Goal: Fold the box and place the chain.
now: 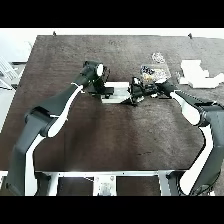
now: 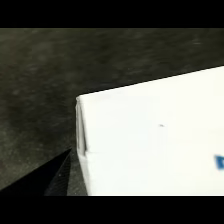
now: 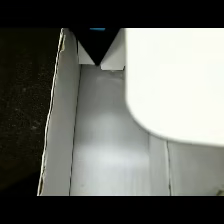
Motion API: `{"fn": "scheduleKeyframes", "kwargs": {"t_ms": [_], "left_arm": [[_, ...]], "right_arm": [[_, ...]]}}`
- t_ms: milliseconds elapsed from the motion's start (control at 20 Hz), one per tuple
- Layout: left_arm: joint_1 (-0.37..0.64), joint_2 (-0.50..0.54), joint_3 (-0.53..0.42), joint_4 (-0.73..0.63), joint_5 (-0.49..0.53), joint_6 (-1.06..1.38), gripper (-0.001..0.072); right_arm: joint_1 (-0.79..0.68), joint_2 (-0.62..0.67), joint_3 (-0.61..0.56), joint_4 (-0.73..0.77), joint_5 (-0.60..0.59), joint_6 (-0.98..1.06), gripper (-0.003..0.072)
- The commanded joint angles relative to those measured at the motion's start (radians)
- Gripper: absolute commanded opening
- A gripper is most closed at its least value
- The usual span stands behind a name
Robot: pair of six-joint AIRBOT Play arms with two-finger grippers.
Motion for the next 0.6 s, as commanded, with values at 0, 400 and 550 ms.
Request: {"fn": "scheduleKeyframes", "kwargs": {"t_ms": [0, 400, 550], "left_arm": [[0.002, 0.019, 0.0, 0.001, 0.006, 0.0, 0.047], [0.002, 0.039, 0.0, -0.005, -0.013, 0.033, 0.0496], [0.002, 0.037, 0.0, 0.023, -0.023, 0.024, 0.0495]], "right_arm": [[0.001, 0.0, 0.0, 0.002, 0.007, 0.002, 0.0581], [0.001, 0.0, 0.0, 0.002, 0.007, 0.002, 0.0581], [0.001, 0.0, 0.0, 0.002, 0.007, 0.002, 0.0581]]}}
